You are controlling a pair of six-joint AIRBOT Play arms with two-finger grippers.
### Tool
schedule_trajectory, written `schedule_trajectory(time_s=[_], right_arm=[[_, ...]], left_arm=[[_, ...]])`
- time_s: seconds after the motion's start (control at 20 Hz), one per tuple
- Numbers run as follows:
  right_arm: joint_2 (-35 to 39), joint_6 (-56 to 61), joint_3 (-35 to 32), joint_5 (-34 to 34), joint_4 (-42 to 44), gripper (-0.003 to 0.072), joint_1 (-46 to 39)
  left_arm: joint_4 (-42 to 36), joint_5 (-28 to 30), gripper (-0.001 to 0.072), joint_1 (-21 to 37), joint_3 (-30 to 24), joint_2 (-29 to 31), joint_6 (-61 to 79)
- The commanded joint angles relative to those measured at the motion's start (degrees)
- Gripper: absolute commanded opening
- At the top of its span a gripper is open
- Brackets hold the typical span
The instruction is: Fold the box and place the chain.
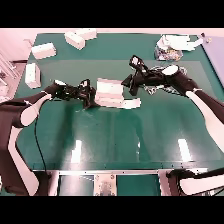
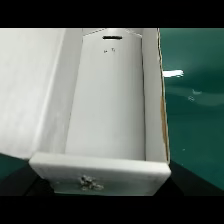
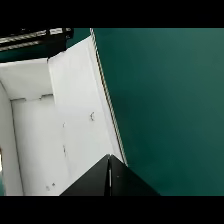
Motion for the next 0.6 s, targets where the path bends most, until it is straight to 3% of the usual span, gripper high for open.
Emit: schedule_trajectory(time_s=[0.0,0.1,0.15,0.25,0.35,0.45,0.55], right_arm=[[7.7,5.4,-6.0,-0.3,-9.3,0.0000,-0.1],[9.8,5.5,-10.6,-0.2,-11.1,0.0005,-0.1],[9.9,5.5,-12.5,-0.1,-12.2,0.0094,-0.1],[9.6,1.3,-16.2,-5.0,-12.4,0.0523,0.0],[9.1,-0.4,-18.3,-8.3,-12.4,0.0519,0.0],[8.0,-1.9,-18.4,-8.3,-10.9,0.0413,0.0],[6.8,-5.2,-18.4,-8.3,-6.4,0.0412,0.0]], left_arm=[[0.0,0.1,0.0495,0.0,0.0,0.0,0.0],[0.0,0.1,0.0495,0.0,0.0,0.0,0.0],[0.0,0.1,0.0495,0.0,0.0,0.0,0.0],[0.0,0.1,0.0495,0.0,0.0,0.0,0.0],[-0.1,0.2,0.0495,0.0,0.0,0.0,0.0],[-0.1,0.1,0.0495,0.0,0.0,0.0,0.0],[-0.1,0.1,0.0495,0.0,0.0,0.0,0.0]])
